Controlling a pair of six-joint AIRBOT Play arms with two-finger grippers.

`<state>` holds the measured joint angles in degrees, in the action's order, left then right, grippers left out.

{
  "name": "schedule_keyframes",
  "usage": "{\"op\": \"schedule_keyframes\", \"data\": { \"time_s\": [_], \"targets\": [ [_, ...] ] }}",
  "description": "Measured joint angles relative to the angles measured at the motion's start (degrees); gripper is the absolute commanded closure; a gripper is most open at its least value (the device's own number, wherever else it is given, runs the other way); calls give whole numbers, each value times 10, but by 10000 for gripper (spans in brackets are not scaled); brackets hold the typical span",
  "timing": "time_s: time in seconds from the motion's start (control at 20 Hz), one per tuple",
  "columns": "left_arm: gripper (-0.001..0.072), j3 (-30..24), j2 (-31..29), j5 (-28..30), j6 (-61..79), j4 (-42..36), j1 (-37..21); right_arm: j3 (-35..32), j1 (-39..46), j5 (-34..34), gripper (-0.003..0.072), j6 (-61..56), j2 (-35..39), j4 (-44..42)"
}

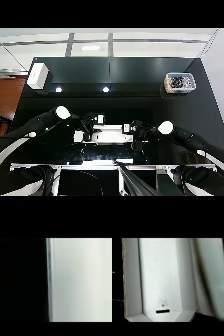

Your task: Fold the box and place the chain.

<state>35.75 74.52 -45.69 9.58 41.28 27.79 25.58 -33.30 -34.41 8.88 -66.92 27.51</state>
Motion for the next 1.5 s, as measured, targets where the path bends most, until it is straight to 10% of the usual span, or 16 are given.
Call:
{"op": "schedule_keyframes", "data": {
  "time_s": [0.9,1.05,1.25,1.3,1.45,1.5],
  "targets": [
    [684,0,0,0,0,0,0,9,-13,7,12,-32,-10,29],
    [684,0,0,0,0,0,0,9,-14,8,442,-33,-10,31],
    [678,0,0,1,0,0,0,9,-14,7,439,-33,-10,34],
    [598,0,0,2,0,0,0,9,-14,7,439,-33,-10,34],
    [41,3,-4,7,-6,4,0,9,-14,6,439,-33,-10,36],
    [9,7,-8,7,-16,11,0,9,-14,6,439,-33,-10,36]
  ]
}}
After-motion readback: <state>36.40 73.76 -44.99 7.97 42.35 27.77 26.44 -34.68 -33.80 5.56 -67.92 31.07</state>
